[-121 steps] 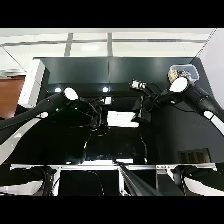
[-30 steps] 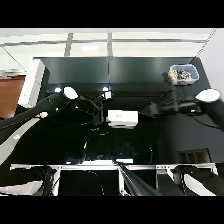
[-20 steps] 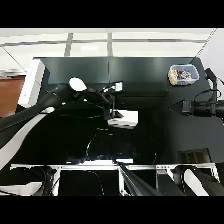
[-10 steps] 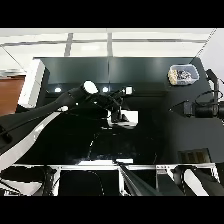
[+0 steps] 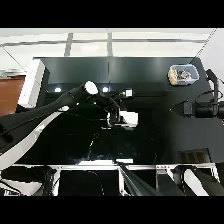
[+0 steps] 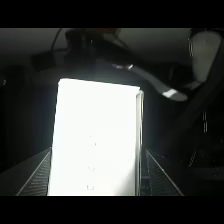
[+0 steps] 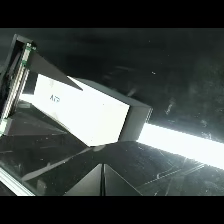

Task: Fold the box and place the chain.

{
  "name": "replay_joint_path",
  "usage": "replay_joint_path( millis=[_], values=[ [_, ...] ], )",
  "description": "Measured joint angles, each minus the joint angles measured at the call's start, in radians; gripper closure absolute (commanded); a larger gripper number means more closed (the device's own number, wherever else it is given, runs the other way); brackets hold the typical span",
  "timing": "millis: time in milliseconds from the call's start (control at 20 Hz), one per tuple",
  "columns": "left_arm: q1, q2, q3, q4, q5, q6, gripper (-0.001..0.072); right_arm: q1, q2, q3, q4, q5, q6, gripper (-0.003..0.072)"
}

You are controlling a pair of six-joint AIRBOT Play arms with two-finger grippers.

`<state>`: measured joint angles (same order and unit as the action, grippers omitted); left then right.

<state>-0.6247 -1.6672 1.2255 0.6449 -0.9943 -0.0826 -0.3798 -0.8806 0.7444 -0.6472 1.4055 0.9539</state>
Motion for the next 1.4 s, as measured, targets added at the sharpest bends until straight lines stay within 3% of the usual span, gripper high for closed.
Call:
replay_joint_path(
  millis=[250, 300, 350, 600, 750, 950, 1100, 1250, 1400],
  values=[
    [-0.021, -0.002, 0.0, 0.116, 0.014, 0.0, 0.0011, 0.0, 0.0, 0.0, 0.0, 0.0, 0.0, 0.0666],
    [-0.027, -0.002, 0.0, 0.138, 0.021, -0.001, 0.0148, 0.0, 0.0, 0.0, 0.0, 0.0, 0.0, 0.0666],
    [-0.034, -0.002, 0.0, 0.154, 0.033, -0.01, 0.0379, 0.0, 0.0, 0.0, 0.0, -0.001, 0.0, 0.0666],
    [-0.026, 0.05, 0.03, 0.291, 0.006, -0.32, 0.0395, 0.0, 0.0, 0.0, 0.0, -0.01, 0.0, 0.0666],
    [0.05, 0.142, 0.032, 0.451, -0.086, -0.624, 0.0395, 0.0, 0.0, 0.0, 0.0, -0.012, -0.002, 0.0666],
    [0.285, 0.295, -0.045, 0.678, -0.26, -0.952, 0.0395, 0.001, 0.0, 0.0, 0.0, -0.015, -0.013, 0.0666],
    [0.57, 0.415, -0.153, 0.767, -0.351, -1.087, 0.0395, 0.001, 0.0, 0.0, 0.004, -0.019, -0.017, 0.0666],
    [0.858, 0.493, -0.244, 0.815, -0.379, -1.176, 0.0395, 0.001, 0.0, 0.0, 0.007, -0.025, -0.019, 0.0666],
    [1.064, 0.523, -0.287, 0.845, -0.317, -1.209, 0.0395, 0.001, 0.0, 0.0, 0.013, -0.05, -0.019, 0.0666]
  ],
)
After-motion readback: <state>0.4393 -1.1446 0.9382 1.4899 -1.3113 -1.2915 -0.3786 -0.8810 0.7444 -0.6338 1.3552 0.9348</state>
